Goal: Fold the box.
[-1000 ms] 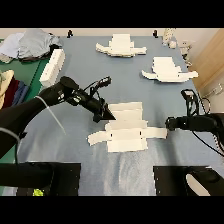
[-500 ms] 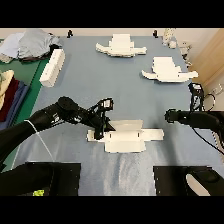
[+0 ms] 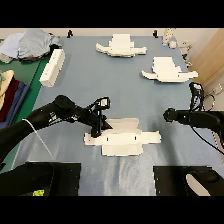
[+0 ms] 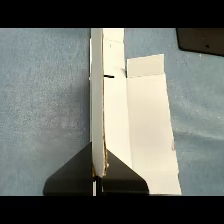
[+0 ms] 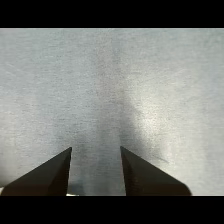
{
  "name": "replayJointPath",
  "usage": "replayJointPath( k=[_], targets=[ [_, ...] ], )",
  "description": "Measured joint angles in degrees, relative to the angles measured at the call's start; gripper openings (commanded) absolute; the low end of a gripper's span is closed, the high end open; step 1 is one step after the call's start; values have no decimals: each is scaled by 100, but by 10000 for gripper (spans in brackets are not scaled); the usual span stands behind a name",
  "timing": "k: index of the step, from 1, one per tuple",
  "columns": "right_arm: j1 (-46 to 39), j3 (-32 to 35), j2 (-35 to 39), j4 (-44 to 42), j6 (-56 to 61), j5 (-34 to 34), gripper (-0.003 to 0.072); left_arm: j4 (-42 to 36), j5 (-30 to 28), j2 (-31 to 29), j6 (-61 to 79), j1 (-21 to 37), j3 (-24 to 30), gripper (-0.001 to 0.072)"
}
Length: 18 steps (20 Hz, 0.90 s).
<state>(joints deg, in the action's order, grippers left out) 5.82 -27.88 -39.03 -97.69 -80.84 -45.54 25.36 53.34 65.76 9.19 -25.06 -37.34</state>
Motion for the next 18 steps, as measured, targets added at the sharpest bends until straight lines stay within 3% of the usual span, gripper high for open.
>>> replayJointPath(
  k=[11,12,13,14,15,18],
  targets=[
    [0,0,0,-68,2,2,479,-4,382,361,-22,76,-48,12],
    [0,0,0,-107,2,2,438,-2,417,380,-22,76,-48,12],
    [0,-2,0,-181,2,-9,307,0,439,389,-22,76,-48,13],
    [0,-4,2,-282,2,-46,112,4,437,396,-22,76,-48,13],
    [0,-4,0,-431,-15,-116,1,4,437,407,-22,76,-50,12],
    [4,-4,7,-1088,-393,-581,2,13,424,415,-22,76,-52,13]
  ],
)
